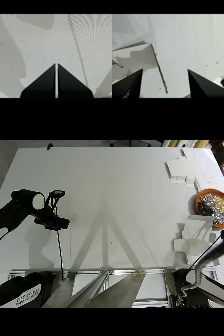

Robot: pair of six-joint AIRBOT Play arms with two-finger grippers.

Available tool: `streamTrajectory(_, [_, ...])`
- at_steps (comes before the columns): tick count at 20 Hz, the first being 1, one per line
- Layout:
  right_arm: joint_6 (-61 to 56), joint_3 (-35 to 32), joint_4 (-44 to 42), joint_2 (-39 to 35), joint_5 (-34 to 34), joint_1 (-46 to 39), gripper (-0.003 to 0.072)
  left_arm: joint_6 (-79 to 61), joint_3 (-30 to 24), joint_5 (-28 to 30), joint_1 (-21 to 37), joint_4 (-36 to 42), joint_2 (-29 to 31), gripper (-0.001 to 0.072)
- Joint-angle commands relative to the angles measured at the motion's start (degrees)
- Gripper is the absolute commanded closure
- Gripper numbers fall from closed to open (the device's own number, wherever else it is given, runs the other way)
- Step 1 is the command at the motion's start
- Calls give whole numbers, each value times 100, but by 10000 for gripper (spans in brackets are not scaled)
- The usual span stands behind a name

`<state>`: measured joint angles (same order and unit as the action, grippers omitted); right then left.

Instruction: Fold the box and place the chain.

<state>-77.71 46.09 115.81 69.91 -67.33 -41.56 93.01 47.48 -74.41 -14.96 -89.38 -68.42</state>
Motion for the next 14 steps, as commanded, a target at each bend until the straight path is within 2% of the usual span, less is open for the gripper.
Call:
streamTrajectory(1, [389, -2, -249, 302, 92, -319, 203, 0, -2, 0, 0, -2, 4, 678])
streamTrajectory(3, [278, -2, -264, 474, 94, -315, 368, 0, -2, 0, 0, -2, 4, 678])
streamTrajectory(5, [258, -2, -321, 472, 48, -315, 622, 0, -2, 0, 0, -4, 4, 678])
streamTrajectory(6, [258, -2, -437, 428, -66, -308, 666, 0, -2, 0, 0, -4, 4, 678])
streamTrajectory(9, [339, -2, -848, 44, -271, 92, 667, 0, -2, -2, 0, -4, 4, 678])
streamTrajectory(14, [522, -4, -2162, -852, -531, 1703, 667, 0, -2, 0, 0, -2, 4, 678])
